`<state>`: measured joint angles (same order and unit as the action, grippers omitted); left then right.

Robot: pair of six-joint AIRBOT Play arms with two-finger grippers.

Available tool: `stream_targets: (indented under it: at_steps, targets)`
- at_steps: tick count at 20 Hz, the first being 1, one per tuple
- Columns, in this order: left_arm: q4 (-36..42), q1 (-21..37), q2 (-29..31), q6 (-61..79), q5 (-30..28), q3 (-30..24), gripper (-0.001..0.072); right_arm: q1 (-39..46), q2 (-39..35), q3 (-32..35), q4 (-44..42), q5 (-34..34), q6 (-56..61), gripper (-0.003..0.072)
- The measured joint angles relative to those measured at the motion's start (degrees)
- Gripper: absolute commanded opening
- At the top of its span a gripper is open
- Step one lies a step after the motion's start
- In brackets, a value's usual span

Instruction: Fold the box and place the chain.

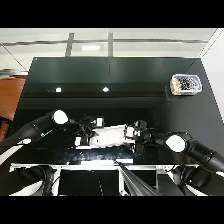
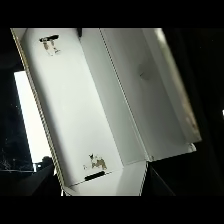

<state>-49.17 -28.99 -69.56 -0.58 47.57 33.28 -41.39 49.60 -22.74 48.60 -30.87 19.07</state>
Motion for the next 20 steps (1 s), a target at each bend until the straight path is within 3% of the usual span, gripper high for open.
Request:
stream_targets:
  at_steps: [20]
  targets:
    - [-4.59, 0.0, 0.02, 0.13, 1.05, 1.42, 0.0027, 0.07, 1.36, -0.42, -1.66, -0.17, -0.02, 0.0696]
